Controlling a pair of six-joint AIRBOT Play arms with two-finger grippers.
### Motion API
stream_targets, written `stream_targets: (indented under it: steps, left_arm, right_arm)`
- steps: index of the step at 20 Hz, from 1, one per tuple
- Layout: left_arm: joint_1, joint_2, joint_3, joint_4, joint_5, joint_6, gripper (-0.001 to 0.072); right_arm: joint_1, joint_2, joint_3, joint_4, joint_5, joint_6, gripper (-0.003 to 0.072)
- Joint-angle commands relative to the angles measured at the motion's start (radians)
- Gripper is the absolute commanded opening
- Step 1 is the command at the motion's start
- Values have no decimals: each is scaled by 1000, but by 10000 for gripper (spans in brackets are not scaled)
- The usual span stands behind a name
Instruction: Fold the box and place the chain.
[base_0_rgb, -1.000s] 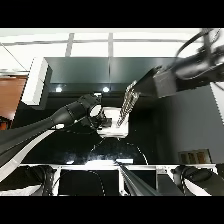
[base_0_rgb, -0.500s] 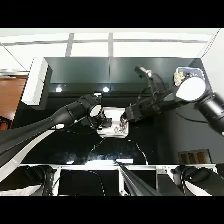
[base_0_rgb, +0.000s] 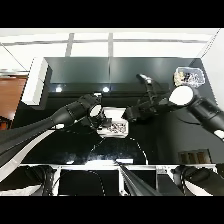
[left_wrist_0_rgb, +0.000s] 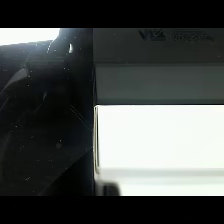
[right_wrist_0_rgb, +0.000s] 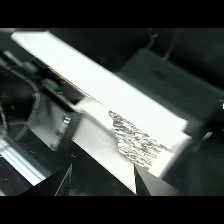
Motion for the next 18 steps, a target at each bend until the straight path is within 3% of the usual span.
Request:
stream_targets:
  steps: [1, 6, 13, 14, 15, 16, 18]
  left_arm:
    - [1, 0, 0, -2, 3, -5, 26]
    - [1, 0, -1, -2, 3, -5, 26]
    - [15, 5, 8, -2, -32, -40, 38]
    - [13, 6, 21, 0, -44, -43, 192]
    - [9, 8, 39, 4, -60, -50, 477]
    - [4, 13, 58, 6, -77, -52, 596]
    - [-8, 36, 91, 24, -95, -21, 599]
  right_arm:
    - [-122, 98, 20, -123, 114, -10, 450]
    - [-213, 292, 20, -256, 166, -2, 450]
    - [-212, 323, 19, -245, 165, 8, 450]
    - [-212, 323, 19, -249, 165, 8, 450]
    - [-212, 323, 19, -256, 164, 8, 450]
    - [-212, 323, 19, -264, 164, 8, 450]
    - [-212, 323, 19, -275, 164, 8, 450]
